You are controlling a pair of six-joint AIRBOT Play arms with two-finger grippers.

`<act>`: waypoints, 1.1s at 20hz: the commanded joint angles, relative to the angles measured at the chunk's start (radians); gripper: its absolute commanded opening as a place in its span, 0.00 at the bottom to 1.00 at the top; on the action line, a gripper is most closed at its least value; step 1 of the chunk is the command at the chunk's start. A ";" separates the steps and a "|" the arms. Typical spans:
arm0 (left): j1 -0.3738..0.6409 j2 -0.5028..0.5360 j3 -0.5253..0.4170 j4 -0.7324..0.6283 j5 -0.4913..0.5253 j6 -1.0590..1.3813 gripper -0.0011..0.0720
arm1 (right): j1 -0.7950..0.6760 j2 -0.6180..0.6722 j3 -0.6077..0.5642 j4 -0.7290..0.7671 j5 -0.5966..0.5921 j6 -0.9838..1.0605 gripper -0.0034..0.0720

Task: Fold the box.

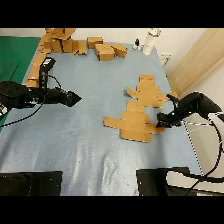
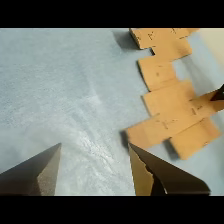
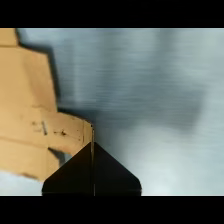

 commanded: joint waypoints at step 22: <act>0.132 -0.145 0.000 0.109 -0.465 -0.357 0.87 | 0.676 0.382 -0.423 0.393 0.431 -0.354 0.05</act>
